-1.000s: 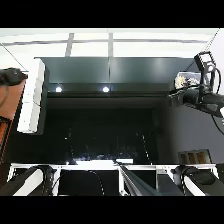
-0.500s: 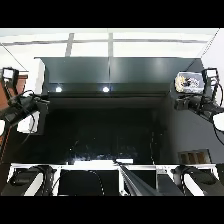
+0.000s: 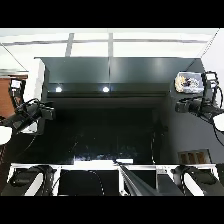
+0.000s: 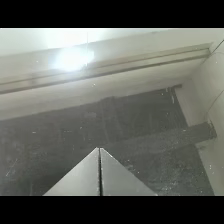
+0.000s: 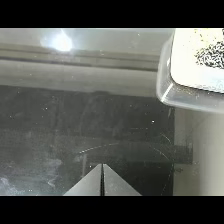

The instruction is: Fold the box and place the chain.

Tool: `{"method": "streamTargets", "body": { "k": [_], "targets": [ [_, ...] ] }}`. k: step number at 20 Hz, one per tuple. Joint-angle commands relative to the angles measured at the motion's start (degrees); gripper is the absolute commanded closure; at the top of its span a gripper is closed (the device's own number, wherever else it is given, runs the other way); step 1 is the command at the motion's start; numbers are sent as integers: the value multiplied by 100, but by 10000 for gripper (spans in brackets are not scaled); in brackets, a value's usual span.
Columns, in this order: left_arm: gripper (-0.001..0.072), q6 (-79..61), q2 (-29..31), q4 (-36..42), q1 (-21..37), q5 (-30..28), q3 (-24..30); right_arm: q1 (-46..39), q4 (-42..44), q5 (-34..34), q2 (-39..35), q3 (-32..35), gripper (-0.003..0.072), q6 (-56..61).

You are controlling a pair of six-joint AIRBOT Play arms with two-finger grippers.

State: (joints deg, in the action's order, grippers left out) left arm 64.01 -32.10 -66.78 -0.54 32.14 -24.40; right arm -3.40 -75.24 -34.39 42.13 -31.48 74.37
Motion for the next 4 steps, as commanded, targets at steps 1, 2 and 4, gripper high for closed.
{"method": "streamTargets", "body": {
  "k": [1,2,4],
  "targets": [
    [683,9,7,17,-2,-11,20,-4,0,-15,0,2,676,0],
    [683,9,9,17,-2,-13,20,-7,0,-15,0,2,676,0],
    [683,9,7,17,-2,-13,20,-7,0,-15,0,2,676,0]
  ]
}}
